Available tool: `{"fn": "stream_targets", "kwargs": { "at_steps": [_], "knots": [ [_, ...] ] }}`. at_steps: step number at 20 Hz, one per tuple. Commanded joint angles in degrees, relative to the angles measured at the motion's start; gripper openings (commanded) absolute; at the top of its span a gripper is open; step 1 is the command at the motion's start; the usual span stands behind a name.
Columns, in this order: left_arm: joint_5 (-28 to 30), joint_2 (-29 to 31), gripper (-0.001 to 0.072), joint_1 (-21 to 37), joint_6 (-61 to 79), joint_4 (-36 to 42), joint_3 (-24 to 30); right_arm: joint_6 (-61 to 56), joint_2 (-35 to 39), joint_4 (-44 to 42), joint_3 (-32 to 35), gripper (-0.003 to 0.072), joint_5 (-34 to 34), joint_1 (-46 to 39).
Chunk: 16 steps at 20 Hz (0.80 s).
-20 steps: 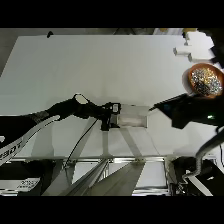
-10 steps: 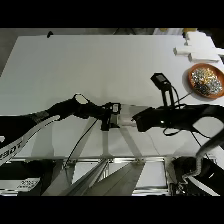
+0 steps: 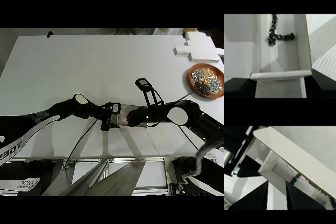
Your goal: Fold the box and place the chain.
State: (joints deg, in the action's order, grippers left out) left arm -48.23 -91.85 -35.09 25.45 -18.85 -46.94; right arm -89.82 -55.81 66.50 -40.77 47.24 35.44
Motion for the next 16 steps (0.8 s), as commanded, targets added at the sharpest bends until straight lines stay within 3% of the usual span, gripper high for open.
{"fn": "stream_targets", "kwargs": {
  "at_steps": [1, 3, 5, 7, 10, 14, 15, 16],
  "knots": [
    [0.0, 0.0, 0.0071, 0.0, 0.02, 0.0, 0.02, 1.86, 0.63, 2.82, -5.73, 0.0251, 7.56, -1.09],
    [0.0, 0.0, 0.0071, 0.0, 0.02, 0.0, 0.02, 1.81, 0.87, 7.06, -12.7, 0.0205, 14.6, -3.02],
    [0.0, 0.0, 0.0071, 0.0, 0.0, -0.02, 0.02, 1.79, 0.85, 11.96, -19.26, 0.0026, 17.94, -5.35],
    [0.0, -0.02, 0.0071, 0.0, 0.0, 0.0, 0.02, -0.22, 0.81, 16.83, -23.06, 0.0016, 17.64, -8.31],
    [0.0, -0.02, 0.0071, 0.0, 0.0, 0.0, 0.02, -7.89, -0.74, 25.07, -23.08, 0.0015, 20.9, -14.27],
    [0.0, 0.0, 0.0071, 0.0, 0.02, 0.0, 0.02, -11.98, -7.23, 26.23, -19.45, 0.002, 21.35, -21.94],
    [0.0, -0.02, 0.0071, 0.0, 0.02, 0.0, 0.02, -12.0, -8.57, 26.25, -17.75, 0.0104, 21.03, -22.84],
    [0.0, 0.0, 0.0071, 0.0, 0.02, -0.02, 0.02, -11.98, -9.64, 26.25, -15.8, 0.0324, 20.79, -23.45]
  ]
}}
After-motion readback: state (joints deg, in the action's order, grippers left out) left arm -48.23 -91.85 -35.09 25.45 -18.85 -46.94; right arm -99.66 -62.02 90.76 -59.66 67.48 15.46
